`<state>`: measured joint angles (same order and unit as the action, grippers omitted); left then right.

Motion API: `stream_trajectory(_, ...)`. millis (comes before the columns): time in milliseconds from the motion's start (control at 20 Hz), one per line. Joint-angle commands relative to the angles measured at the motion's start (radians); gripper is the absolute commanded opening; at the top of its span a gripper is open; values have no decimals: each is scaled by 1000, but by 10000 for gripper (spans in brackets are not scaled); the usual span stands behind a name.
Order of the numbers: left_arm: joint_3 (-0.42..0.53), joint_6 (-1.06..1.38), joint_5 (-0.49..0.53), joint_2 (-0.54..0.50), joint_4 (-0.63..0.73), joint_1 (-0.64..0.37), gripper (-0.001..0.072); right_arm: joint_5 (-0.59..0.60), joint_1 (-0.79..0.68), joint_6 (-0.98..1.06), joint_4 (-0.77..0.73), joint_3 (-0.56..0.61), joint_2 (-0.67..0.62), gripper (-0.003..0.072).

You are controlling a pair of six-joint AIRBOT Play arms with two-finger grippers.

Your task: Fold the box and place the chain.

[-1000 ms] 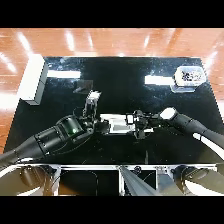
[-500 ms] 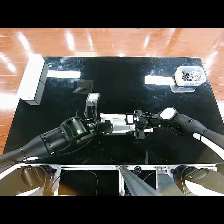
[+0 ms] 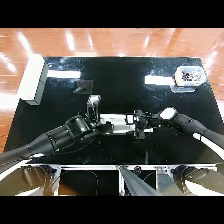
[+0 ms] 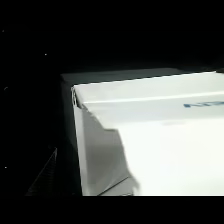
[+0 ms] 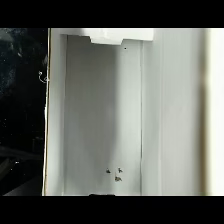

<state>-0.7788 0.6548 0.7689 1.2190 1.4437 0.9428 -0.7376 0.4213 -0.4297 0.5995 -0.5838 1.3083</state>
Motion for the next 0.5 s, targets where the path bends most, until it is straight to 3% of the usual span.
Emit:
stream_trajectory(0,-43,11,44,30,-16,-4,618,-1,1,0,0,-1,0,536)
stream_trajectory(100,-92,34,71,53,-13,-25,618,-1,1,0,0,-1,0,536)
stream_trajectory(250,-177,135,209,112,64,-67,618,-1,1,0,0,-1,0,536)
stream_trajectory(450,-189,186,229,144,143,-130,615,-2,1,0,0,-1,0,536)
